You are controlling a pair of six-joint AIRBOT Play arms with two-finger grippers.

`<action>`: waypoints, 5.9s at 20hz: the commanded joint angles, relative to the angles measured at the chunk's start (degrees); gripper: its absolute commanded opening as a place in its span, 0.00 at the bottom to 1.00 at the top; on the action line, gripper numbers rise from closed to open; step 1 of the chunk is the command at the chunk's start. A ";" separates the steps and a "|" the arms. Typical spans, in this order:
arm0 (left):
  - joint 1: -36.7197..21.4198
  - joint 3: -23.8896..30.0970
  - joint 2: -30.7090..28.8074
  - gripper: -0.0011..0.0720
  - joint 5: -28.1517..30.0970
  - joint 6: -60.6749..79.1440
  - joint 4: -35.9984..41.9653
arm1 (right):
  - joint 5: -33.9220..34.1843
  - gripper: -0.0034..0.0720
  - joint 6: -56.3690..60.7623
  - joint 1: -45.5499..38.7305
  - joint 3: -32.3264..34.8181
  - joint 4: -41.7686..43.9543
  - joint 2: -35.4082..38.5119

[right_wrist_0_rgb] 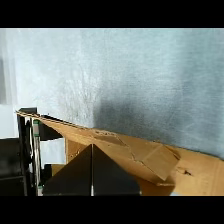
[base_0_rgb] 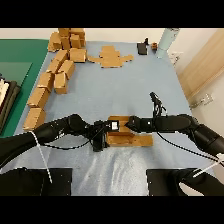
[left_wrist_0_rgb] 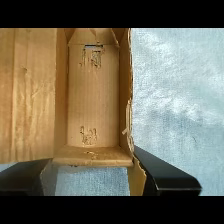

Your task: Fold the box.

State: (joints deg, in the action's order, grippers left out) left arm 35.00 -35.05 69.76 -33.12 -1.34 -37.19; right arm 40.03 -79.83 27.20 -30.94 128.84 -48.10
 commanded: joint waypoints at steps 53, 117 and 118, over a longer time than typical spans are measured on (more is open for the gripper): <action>0.02 -0.02 0.31 0.51 -0.39 -0.13 -0.11 | 1.62 0.81 -79.62 0.07 10.19 -12.52 7.10; 0.02 -0.02 0.31 0.51 -0.39 -0.13 -0.11 | 19.58 0.05 -18.12 -12.17 5.35 -18.47 6.23; 0.02 -0.02 0.31 0.51 -0.39 -0.13 -0.09 | 19.30 0.05 -18.21 -12.17 5.55 -18.47 5.79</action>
State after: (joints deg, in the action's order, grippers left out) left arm 35.03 -35.09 70.06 -33.52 -1.50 -37.26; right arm 59.42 -97.25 14.98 -25.56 108.62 -42.92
